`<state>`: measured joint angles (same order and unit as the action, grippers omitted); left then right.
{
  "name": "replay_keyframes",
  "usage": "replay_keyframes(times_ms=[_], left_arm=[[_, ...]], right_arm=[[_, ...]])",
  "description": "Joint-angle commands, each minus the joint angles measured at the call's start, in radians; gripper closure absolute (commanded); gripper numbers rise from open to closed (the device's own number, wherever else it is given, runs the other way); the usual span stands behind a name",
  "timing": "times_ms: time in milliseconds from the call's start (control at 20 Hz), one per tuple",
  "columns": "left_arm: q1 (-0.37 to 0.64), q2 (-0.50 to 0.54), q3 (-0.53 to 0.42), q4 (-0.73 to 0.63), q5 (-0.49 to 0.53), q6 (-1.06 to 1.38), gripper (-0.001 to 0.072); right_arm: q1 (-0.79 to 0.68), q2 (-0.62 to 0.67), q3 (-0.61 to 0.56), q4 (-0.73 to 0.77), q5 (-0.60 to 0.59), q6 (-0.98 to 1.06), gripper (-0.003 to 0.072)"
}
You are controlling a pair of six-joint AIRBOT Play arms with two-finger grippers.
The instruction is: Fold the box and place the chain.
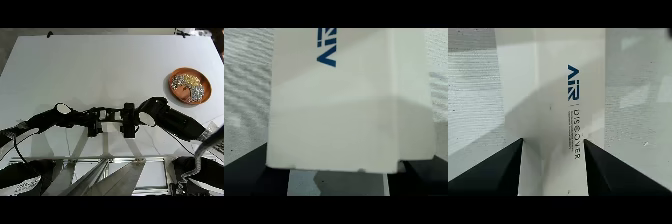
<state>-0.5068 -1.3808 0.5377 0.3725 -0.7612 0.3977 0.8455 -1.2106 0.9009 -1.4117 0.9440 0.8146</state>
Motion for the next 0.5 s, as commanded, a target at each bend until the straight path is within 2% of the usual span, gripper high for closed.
replay_keyframes(times_ms=[0,50,450], left_arm=[[0.000,0.000,0.000,0.002,-0.002,0.002,0.0567],[0.000,0.000,0.000,0.002,-0.002,0.002,0.0567],[0.000,0.000,0.000,0.002,-0.002,0.002,0.0567]], right_arm=[[0.000,0.007,0.000,-0.006,-0.002,0.000,0.0444],[0.000,0.012,0.000,-0.006,-0.002,0.000,0.0520],[0.000,0.036,0.000,-0.017,-0.036,0.003,0.0531]])
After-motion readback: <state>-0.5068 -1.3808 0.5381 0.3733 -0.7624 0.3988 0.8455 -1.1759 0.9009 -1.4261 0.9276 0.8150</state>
